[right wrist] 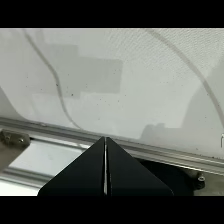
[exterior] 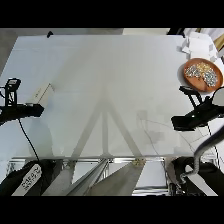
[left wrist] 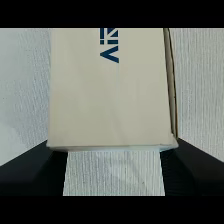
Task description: Fold the box and place the chain.
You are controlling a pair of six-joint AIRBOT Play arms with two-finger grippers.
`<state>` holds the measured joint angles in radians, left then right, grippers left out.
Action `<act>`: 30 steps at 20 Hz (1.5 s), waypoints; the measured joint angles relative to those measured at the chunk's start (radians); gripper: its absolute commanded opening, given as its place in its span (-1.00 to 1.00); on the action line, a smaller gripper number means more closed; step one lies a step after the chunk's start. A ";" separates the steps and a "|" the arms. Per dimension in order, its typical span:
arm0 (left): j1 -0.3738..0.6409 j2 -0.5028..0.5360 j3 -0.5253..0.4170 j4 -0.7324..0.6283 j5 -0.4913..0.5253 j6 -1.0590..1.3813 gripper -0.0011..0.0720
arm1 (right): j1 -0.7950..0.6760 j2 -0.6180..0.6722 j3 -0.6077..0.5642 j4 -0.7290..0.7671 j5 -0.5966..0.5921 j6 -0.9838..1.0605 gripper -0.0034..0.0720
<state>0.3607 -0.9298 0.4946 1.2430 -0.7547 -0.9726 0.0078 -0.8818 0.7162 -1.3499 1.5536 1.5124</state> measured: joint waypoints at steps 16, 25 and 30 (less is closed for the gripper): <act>-0.006 0.071 -0.001 0.086 -0.028 0.007 0.92 | 0.000 0.000 0.000 0.000 0.000 0.000 -0.87; -0.077 0.137 -0.001 0.070 -0.027 0.004 0.92 | 0.000 0.000 0.000 0.000 0.000 0.000 -0.87; -0.091 0.140 -0.001 0.080 -0.022 0.004 0.92 | 0.000 0.000 0.000 0.000 0.000 0.000 -0.87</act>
<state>0.2695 -0.7902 0.4938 1.3231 -0.7769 -0.9688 0.0078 -0.8818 0.7162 -1.3495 1.5536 1.5127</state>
